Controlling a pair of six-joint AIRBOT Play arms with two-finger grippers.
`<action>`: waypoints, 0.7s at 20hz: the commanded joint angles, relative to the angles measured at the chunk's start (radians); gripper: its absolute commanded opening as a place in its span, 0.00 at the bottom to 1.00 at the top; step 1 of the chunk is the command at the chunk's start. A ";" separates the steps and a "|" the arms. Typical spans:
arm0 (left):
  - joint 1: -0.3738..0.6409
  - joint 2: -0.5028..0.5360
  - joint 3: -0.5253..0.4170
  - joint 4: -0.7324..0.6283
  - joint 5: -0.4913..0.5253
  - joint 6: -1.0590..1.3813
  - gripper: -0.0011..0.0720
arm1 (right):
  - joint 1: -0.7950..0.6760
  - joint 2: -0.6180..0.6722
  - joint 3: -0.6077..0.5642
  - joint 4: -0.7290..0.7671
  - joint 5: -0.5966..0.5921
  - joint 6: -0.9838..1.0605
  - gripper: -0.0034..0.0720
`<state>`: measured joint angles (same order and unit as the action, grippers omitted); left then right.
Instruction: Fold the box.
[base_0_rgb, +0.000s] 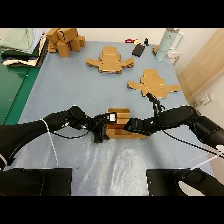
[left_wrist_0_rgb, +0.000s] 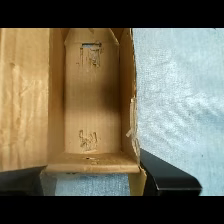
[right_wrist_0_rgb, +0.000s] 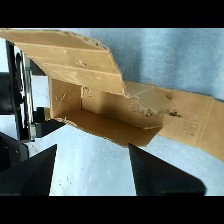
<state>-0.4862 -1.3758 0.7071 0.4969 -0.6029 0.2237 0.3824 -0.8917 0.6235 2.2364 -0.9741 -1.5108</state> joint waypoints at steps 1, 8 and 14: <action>-0.001 -0.006 0.000 0.005 0.019 -0.007 0.68 | 0.000 -0.001 0.001 -0.002 0.011 0.000 0.85; 0.000 -0.006 0.000 0.005 0.018 -0.004 0.68 | 0.013 -0.105 0.086 0.034 0.141 -0.098 0.05; 0.000 -0.006 0.000 0.005 0.019 -0.005 0.68 | 0.011 -0.387 0.289 0.018 0.169 -0.241 0.05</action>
<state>-0.4862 -1.3819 0.7071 0.5007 -0.5869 0.2192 0.3923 -1.1599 0.8318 2.2589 -0.8242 -1.6733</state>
